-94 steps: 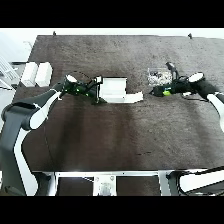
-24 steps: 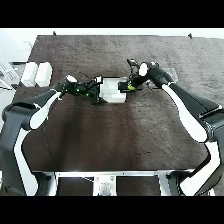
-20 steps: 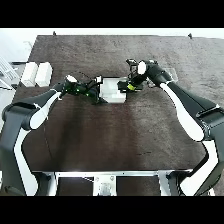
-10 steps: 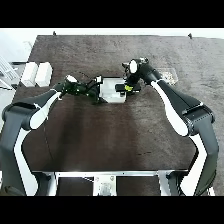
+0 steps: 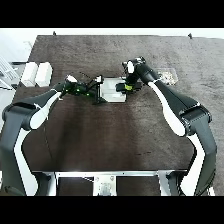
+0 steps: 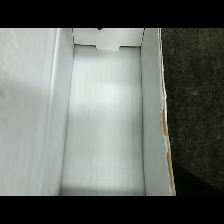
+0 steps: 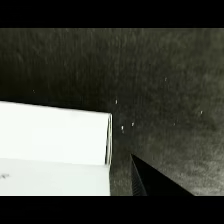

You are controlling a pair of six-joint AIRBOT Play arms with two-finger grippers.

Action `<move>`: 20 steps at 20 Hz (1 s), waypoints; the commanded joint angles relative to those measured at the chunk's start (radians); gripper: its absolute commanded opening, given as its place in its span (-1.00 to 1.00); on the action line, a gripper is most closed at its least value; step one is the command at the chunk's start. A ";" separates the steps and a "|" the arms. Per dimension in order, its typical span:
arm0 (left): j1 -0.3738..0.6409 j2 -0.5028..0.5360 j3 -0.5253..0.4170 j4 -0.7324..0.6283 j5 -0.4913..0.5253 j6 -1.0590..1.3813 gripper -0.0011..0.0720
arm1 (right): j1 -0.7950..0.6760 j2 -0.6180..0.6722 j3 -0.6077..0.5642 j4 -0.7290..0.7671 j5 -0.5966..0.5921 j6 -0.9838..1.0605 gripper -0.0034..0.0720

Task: Fold the box and place the chain.

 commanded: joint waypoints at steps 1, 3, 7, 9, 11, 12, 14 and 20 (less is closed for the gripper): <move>0.001 -0.001 0.000 0.001 -0.002 -0.001 0.17 | 0.011 -0.002 0.002 -0.008 -0.026 0.011 -0.10; 0.001 -0.001 0.000 0.001 -0.002 -0.011 0.17 | 0.016 -0.010 0.002 -0.008 -0.026 0.019 -0.18; 0.001 -0.001 0.000 0.001 -0.001 -0.017 0.17 | 0.019 -0.029 0.002 -0.008 -0.027 0.049 -0.22; 0.001 -0.001 0.000 0.001 -0.001 -0.017 0.17 | 0.019 -0.029 0.002 -0.008 -0.027 0.054 -0.37; 0.001 -0.001 0.000 0.001 -0.001 -0.017 0.17 | 0.019 -0.029 0.002 -0.008 -0.026 0.056 -0.54; 0.001 -0.001 0.000 0.001 -0.001 -0.017 0.17 | 0.019 -0.029 0.002 -0.008 -0.025 0.056 -0.57; 0.001 -0.001 0.000 0.001 -0.001 -0.017 0.17 | 0.019 -0.029 0.002 -0.008 -0.024 0.056 -0.79; 0.001 -0.001 0.000 0.001 0.000 -0.017 0.17 | 0.016 -0.029 0.005 -0.019 -0.024 0.068 -0.41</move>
